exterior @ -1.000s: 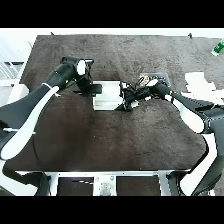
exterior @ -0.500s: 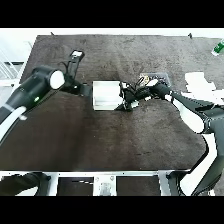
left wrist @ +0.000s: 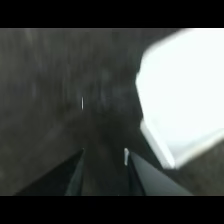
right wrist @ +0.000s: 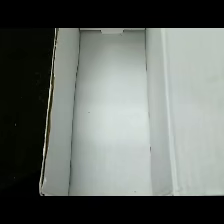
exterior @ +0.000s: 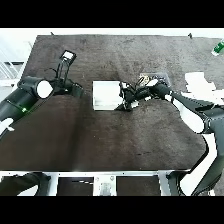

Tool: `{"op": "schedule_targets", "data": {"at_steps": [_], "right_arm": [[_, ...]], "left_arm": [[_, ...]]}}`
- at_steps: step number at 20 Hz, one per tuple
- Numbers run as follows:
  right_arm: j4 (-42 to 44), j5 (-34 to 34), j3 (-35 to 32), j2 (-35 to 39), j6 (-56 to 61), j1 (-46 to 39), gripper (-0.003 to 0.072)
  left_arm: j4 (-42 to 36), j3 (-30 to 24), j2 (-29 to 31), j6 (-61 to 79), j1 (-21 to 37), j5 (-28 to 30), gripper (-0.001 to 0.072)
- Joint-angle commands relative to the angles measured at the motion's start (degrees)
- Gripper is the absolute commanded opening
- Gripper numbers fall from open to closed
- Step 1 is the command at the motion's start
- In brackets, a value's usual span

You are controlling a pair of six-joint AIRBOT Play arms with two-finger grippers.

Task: Fold the box and place the chain.

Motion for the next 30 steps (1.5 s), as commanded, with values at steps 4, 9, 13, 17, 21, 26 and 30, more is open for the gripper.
{"op": "schedule_targets", "data": {"at_steps": [4,9,13,17,21,26,30], "right_arm": [[0.00,0.00,-0.02,0.04,0.00,0.07,0.0552],[-0.02,0.00,0.00,0.04,0.00,0.07,0.0552],[0.00,0.02,0.00,0.04,0.00,0.07,0.0553],[0.00,0.02,-0.02,0.04,0.00,0.07,0.0552],[0.00,0.00,0.00,0.04,0.00,0.07,0.0552],[0.00,0.00,0.00,0.04,0.00,0.07,0.0552],[0.00,0.02,-0.02,0.04,0.00,0.07,0.0552]], "left_arm": [[-52.63,0.83,-7.72,53.70,14.91,-4.31,0.0310],[-58.21,14.56,-26.36,66.90,21.16,-31.21,0.0318],[-54.38,17.51,-33.46,85.88,18.69,-30.64,0.0320],[-52.30,17.31,-35.10,92.06,17.38,-31.32,0.0712],[-45.00,17.03,-35.17,92.17,14.38,-29.16,0.0712],[-43.98,17.05,-35.50,92.02,13.64,-25.86,0.0710],[-44.57,17.16,-35.78,87.93,13.68,-27.65,0.0709]]}}
